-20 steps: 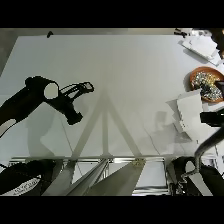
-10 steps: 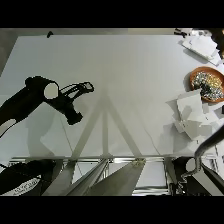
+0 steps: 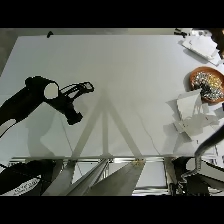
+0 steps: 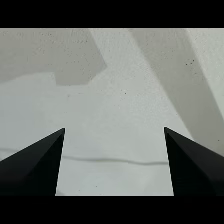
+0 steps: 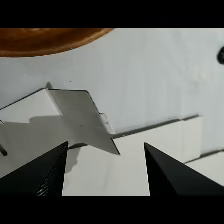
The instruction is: Fold the box and place the chain.
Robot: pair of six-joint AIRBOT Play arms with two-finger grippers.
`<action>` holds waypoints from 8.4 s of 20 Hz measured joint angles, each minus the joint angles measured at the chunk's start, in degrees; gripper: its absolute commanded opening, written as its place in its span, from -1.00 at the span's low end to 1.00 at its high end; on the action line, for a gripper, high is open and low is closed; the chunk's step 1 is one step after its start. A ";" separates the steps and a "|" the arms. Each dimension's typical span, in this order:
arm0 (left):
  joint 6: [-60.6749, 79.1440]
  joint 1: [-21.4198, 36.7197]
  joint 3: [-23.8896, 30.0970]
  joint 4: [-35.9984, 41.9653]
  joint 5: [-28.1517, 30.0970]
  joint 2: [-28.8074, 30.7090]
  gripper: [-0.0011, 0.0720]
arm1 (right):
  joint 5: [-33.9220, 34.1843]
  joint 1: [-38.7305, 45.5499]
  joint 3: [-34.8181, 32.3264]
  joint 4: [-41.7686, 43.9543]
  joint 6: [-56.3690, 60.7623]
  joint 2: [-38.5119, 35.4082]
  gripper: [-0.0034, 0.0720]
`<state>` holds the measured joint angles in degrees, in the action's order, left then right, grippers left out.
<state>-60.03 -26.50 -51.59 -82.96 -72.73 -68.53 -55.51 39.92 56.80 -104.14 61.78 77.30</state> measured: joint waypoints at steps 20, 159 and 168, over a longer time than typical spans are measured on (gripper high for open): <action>0.00 -0.02 0.00 -0.02 0.00 0.00 0.93 | -19.65 -5.79 0.68 35.43 -20.90 7.19 -0.90; 58.47 -6.40 -0.83 43.98 25.88 -19.19 -0.94 | -6.56 -53.09 -24.59 27.17 2.36 -43.67 0.33; 58.49 -6.40 -0.83 43.91 25.44 -19.19 -0.94 | 1.07 -55.32 -24.63 35.54 -22.60 -25.88 0.61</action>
<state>-1.54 -32.91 -52.42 -39.05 -47.29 -87.72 -54.43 -15.40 32.16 -68.60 39.18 51.42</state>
